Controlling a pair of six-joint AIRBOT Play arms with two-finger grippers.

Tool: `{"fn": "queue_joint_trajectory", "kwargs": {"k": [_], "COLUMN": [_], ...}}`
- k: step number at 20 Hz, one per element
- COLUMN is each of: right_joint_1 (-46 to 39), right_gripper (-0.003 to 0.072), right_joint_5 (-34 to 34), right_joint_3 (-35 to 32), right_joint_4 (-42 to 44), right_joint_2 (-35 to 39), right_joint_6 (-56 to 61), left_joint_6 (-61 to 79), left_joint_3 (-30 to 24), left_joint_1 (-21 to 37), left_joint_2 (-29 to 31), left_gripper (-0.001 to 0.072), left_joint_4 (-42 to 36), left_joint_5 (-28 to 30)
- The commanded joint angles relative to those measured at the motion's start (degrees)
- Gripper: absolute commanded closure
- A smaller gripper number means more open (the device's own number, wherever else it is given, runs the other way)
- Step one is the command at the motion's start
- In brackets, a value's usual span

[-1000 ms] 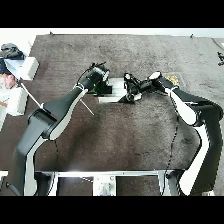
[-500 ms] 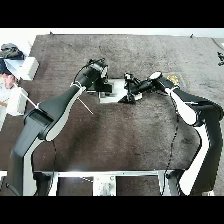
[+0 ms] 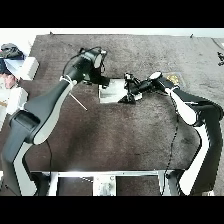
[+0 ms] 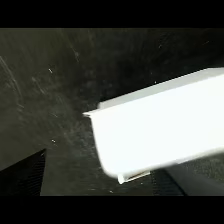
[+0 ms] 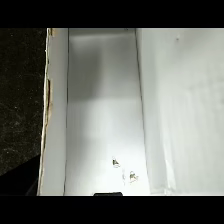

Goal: Fold the box and place the chain.

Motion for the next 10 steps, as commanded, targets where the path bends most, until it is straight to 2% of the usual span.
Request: {"fn": "queue_joint_trajectory", "kwargs": {"k": [1, 6, 10], "right_joint_1": [0.0, 0.0, 0.0], "right_gripper": [0.0249, 0.0249, 0.0249], "right_joint_5": [0.0, 0.0, 0.0], "right_joint_3": [0.0, 0.0, 0.0], "right_joint_4": [0.1, 0.1, 0.1], "right_joint_2": [0.0, 0.0, 0.0], "right_joint_6": [0.0, 0.0, 0.0], "left_joint_6": [8.6, 18.5, 32.7], "left_joint_3": [-0.3, -2.6, -6.9], "left_joint_1": [1.7, 5.3, 10.9], "left_joint_2": [2.8, 3.7, 3.7], "left_gripper": [0.0, 0.0001, 0.0], "left_joint_4": [-0.5, -6.8, -21.6], "left_joint_5": [1.6, 4.1, 7.5]}}
